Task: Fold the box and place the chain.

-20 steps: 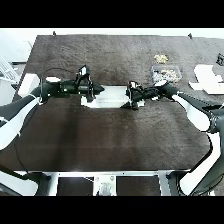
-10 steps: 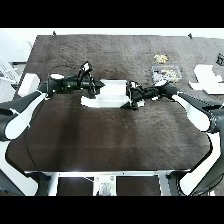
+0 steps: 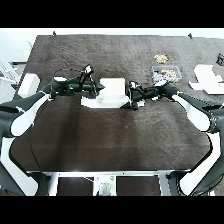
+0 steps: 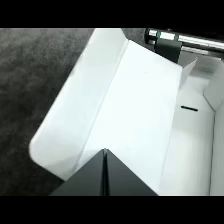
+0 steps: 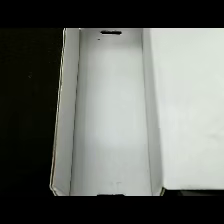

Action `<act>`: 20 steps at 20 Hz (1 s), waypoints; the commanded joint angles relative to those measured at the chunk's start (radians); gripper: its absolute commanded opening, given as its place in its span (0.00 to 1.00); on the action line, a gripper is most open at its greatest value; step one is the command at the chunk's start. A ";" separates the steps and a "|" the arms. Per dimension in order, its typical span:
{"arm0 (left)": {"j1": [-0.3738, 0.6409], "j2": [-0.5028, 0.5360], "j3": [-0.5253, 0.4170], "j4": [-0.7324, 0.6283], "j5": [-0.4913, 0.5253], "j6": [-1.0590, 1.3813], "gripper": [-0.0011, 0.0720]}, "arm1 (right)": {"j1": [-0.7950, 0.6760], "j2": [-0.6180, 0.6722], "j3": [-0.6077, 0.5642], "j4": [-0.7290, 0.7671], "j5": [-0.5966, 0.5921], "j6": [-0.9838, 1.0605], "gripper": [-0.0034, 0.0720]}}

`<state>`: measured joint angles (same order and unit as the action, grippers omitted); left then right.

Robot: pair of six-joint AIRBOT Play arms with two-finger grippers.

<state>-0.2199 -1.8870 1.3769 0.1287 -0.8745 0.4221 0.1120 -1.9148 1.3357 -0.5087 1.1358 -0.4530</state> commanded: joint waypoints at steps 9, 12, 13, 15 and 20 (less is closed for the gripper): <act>0.000 -0.034 0.001 0.030 0.004 -0.003 0.04 | 0.000 0.000 0.000 0.000 0.000 0.000 0.82; 0.000 -0.034 0.001 0.031 0.002 -0.003 0.04 | 0.000 0.000 0.000 0.000 0.000 0.000 0.82; 0.000 -0.033 0.001 0.030 0.002 -0.003 0.04 | 0.000 0.000 0.000 0.000 0.000 0.000 0.82; 0.002 -0.027 0.001 0.031 -0.003 -0.003 0.04 | 0.000 0.000 0.000 0.000 0.000 0.000 0.82; 0.010 0.040 0.035 0.136 -0.115 0.000 0.04 | 0.000 0.000 0.000 0.000 0.000 0.000 0.82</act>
<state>-0.2142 -1.8832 1.3941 0.2043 -0.9249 0.4198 0.1123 -1.9148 1.3357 -0.5087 1.1347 -0.4545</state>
